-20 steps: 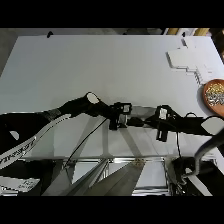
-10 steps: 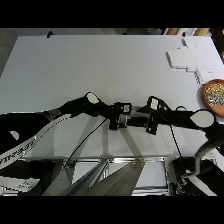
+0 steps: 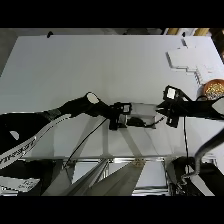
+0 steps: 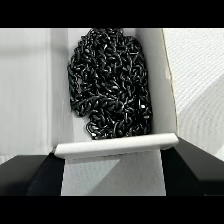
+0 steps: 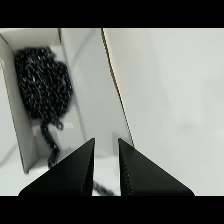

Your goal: Fold the box and place the chain.

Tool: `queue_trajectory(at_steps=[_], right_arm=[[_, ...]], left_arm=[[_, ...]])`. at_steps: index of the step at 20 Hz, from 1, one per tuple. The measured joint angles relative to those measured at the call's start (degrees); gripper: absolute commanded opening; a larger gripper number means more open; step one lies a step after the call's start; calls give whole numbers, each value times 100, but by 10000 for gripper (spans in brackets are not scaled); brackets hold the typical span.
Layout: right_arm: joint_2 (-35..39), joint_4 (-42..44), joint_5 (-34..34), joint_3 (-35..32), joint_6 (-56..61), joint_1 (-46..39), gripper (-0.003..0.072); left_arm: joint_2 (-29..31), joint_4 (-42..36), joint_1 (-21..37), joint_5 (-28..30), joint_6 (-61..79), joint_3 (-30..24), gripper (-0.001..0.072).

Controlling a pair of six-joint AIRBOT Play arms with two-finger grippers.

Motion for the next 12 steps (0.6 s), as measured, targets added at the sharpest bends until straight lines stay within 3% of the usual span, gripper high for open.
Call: queue_trajectory(at_steps=[6,7,12], right_arm=[[-479,-487,-153,-485,-284,-330,172],[-525,-546,-278,-584,-306,-302,207],[-623,-671,-776,-1008,-820,120,209]], left_arm=[[0,0,0,0,0,0,207],[0,0,0,0,2,0,207],[0,0,0,0,0,0,207]])
